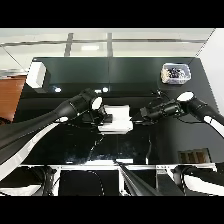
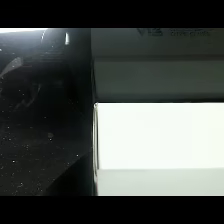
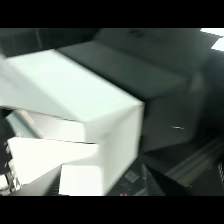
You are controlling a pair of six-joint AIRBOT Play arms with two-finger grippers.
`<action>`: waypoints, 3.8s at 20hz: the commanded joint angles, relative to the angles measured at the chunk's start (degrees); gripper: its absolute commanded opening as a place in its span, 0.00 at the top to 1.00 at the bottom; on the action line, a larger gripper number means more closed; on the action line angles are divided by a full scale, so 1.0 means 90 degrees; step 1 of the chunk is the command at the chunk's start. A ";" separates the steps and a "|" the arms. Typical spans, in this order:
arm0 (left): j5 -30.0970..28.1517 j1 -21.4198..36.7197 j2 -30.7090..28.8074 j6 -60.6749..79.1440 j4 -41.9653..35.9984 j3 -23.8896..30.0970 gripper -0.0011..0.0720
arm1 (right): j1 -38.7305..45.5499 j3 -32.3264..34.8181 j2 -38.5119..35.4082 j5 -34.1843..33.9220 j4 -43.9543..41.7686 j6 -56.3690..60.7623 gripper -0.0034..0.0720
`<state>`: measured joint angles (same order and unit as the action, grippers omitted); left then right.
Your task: Fold the box and place the chain.
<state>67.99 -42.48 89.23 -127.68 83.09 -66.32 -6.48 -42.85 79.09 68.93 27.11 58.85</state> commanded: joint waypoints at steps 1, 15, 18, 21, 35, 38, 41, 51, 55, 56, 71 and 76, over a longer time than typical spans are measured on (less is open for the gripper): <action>0.0000 0.0002 0.0005 0.0000 -0.0002 0.0000 0.95 | -0.0410 -0.0211 0.0010 -0.0046 -0.0075 0.0146 0.43; 0.0000 0.0002 0.0005 0.0000 -0.0002 0.0000 0.95 | -0.2098 -0.1166 0.0012 -0.0996 0.2771 0.3354 0.50; -0.0002 0.0002 0.0005 0.0000 -0.0002 0.0000 0.95 | -0.2433 -0.1207 0.0012 -0.1343 0.3543 0.4180 0.50; 0.0000 0.0002 0.0005 0.0000 -0.0002 0.0000 0.95 | -0.2820 -0.1428 0.0112 -0.1542 0.4296 0.4998 0.55; 0.0024 0.0002 0.0005 0.0000 -0.0002 0.0000 0.95 | -0.3859 -0.2312 0.0971 -0.0393 0.6239 0.7247 0.55; 0.0022 0.0002 0.0005 0.0000 -0.0005 0.0000 0.95 | -0.3859 -0.2312 0.0976 -0.0369 0.6203 0.7271 0.94; 0.0024 0.0002 0.0005 0.0000 -0.0002 0.0000 0.95 | -0.3859 -0.2314 0.0976 -0.0338 0.6156 0.7346 0.90; 0.0022 0.0002 0.0007 0.0000 0.0000 0.0000 0.95 | -0.3813 -0.2594 0.0780 0.0063 0.6159 0.7133 0.37; 0.0022 0.0002 0.0007 0.0000 0.0002 0.0000 0.95 | -0.3614 -0.3014 -0.0338 0.0814 0.6550 0.6127 0.37; 0.0017 0.0002 0.0007 0.0000 0.0000 0.0000 0.95 | -0.3480 -0.3014 -0.0682 0.0996 0.7240 0.6122 0.37; 0.0002 0.0002 0.0007 0.0000 0.0022 0.0000 0.95 | 0.1144 -0.6518 0.3087 -0.1532 0.7577 0.6147 0.02; 0.0002 0.0002 0.0007 0.0000 0.0022 0.0000 0.95 | 0.1430 -0.8636 0.4777 -0.0775 0.6788 0.6074 0.12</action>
<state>68.01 -42.48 89.25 -127.68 83.29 -66.32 4.47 -111.55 114.45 58.59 93.27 114.41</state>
